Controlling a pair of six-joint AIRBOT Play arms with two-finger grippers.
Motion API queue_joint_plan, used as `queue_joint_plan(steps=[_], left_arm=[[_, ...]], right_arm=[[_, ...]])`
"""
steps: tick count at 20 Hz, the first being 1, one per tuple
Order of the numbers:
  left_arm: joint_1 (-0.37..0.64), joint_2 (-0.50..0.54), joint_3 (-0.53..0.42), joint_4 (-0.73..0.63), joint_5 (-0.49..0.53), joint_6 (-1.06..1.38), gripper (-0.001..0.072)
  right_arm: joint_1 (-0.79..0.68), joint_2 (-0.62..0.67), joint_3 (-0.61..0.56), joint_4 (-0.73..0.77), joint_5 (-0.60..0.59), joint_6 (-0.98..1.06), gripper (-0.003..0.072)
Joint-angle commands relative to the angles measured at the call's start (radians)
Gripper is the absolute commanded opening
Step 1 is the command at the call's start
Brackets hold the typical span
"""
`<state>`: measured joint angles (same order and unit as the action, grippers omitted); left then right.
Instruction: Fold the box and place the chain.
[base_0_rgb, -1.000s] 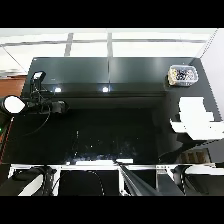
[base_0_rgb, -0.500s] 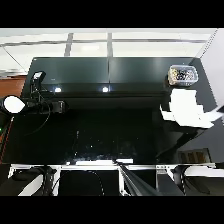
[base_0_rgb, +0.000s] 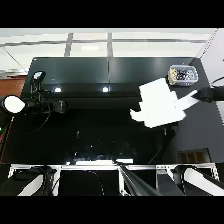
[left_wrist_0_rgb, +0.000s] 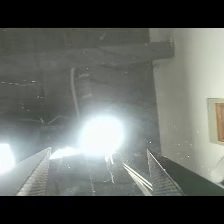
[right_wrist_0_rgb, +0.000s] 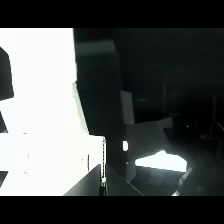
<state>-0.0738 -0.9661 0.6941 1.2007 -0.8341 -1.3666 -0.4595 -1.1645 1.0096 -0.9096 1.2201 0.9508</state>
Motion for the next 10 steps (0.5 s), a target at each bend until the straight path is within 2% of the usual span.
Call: queue_joint_plan(steps=[1,3,5,8,10], left_arm=[[-0.009,-0.01,0.0,-0.024,0.0,0.001,0.0708],[-0.027,-0.018,0.0,-0.024,0.001,0.001,0.0708],[-0.04,-0.024,0.0,-0.037,0.004,0.001,0.0708],[-0.069,-0.041,0.0,-0.072,0.041,0.009,0.0708],[-0.093,-0.071,0.0,-0.186,0.047,0.12,0.0708]], right_arm=[[0.179,0.085,-0.125,0.054,-0.128,0.15,0.0016],[0.272,0.103,-0.208,0.203,-0.206,0.166,0.0016],[0.385,0.123,-0.298,0.307,-0.335,0.159,0.0015],[0.549,0.128,-0.372,0.342,-0.507,0.159,0.0015],[0.624,0.127,-0.383,0.309,-0.526,0.156,0.0015]])
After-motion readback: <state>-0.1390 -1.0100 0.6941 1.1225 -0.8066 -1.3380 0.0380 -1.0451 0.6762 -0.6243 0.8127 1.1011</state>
